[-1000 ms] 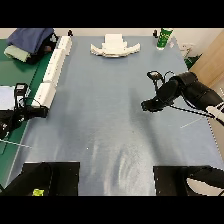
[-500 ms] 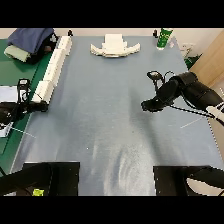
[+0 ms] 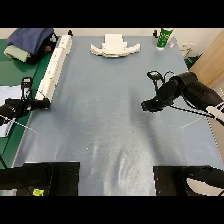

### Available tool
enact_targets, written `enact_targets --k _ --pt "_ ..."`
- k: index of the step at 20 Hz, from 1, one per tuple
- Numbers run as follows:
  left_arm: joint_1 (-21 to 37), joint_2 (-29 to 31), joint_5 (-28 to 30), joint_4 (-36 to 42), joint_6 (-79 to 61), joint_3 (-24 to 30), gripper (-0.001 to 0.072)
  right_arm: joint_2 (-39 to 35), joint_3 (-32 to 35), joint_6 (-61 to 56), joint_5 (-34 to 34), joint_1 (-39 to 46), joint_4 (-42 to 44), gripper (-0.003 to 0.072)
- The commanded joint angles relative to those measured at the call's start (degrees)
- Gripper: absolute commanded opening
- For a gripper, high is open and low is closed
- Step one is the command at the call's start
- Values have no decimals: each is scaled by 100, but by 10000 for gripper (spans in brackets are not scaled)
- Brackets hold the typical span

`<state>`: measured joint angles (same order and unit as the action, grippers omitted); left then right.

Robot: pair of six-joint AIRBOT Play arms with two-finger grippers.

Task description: Fold the box.

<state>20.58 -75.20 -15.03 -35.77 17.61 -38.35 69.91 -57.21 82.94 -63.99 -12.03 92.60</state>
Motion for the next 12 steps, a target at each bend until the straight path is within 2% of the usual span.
enact_targets --k 1,4,12 --pt "-177 -216 -11 0 -17 -212 471 2 -2 -2 4 2 0 4" --pt "-229 -332 4 0 -17 -426 471 2 -2 -2 2 2 0 4" --pt "-229 -402 -11 -2 -17 -439 471 2 -2 -2 2 2 0 4"
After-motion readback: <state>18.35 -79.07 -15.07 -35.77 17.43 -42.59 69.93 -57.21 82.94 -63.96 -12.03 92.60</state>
